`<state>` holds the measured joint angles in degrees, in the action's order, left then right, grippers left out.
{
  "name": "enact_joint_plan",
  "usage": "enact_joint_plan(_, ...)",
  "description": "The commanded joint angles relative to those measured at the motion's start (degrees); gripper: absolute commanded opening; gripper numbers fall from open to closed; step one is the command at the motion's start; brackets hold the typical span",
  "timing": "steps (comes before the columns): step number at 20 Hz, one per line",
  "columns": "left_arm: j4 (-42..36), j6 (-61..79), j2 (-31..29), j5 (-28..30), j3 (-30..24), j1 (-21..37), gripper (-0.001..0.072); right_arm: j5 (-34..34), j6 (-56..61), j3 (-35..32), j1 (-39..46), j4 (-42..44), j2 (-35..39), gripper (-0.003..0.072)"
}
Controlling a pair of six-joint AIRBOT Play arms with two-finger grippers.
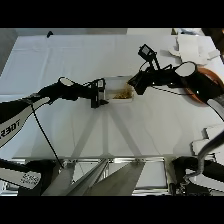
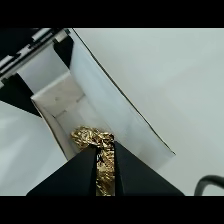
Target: Fold the box and place the chain.
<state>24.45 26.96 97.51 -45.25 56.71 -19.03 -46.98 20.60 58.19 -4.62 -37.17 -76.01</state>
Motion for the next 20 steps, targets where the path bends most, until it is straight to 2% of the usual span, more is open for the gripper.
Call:
enact_joint_plan(1, 0.0, 0.0, 0.0, 0.0, 0.0, 0.0, 0.0258, -0.4, 0.6, 0.0, -0.8, 0.1, 0.0, 0.0221)
enact_joint_plan(2, 0.0, 0.0, 0.0, 0.0, 0.0, 0.0, 0.0258, -0.4, 0.5, 0.0, -0.8, -0.9, 0.0, 0.0327)
enact_joint_plan(3, 0.0, 0.0, 0.0, 0.0, 0.0, 0.0, 0.0258, -0.6, 0.1, 0.0, -0.5, -2.4, 0.1, 0.0370)
enact_joint_plan(6, 0.0, 0.0, 0.0, 0.0, 0.0, 0.0, 0.0258, -4.1, -1.7, 0.0, 3.0, -7.0, 0.7, 0.0371)
enact_joint_plan(9, 0.0, 0.0, 0.0, 0.0, 0.0, 0.0, 0.0258, -9.5, -10.3, -0.3, 7.8, -7.5, 0.7, 0.0370)
enact_joint_plan(13, 0.0, 0.0, 0.0, 0.0, 0.0, 0.0, 0.0258, -6.0, -14.1, -0.8, 9.8, -10.2, -3.1, 0.0334)
enact_joint_plan(15, 0.0, 0.0, 0.0, 0.0, 0.0, 0.0, 0.0258, -6.6, -15.8, -0.8, 9.0, -10.9, -6.6, 0.0343)
enact_joint_plan(18, 0.0, 0.0, 0.0, 0.0, 0.0, 0.0, 0.0258, -8.3, -26.1, -0.8, 7.1, -10.8, -11.1, 0.0350)
enact_joint_plan(20, 0.0, 0.0, 0.0, 0.0, 0.0, 0.0, 0.0258, -7.4, -27.4, -0.8, 6.0, -10.5, -13.2, 0.0349)
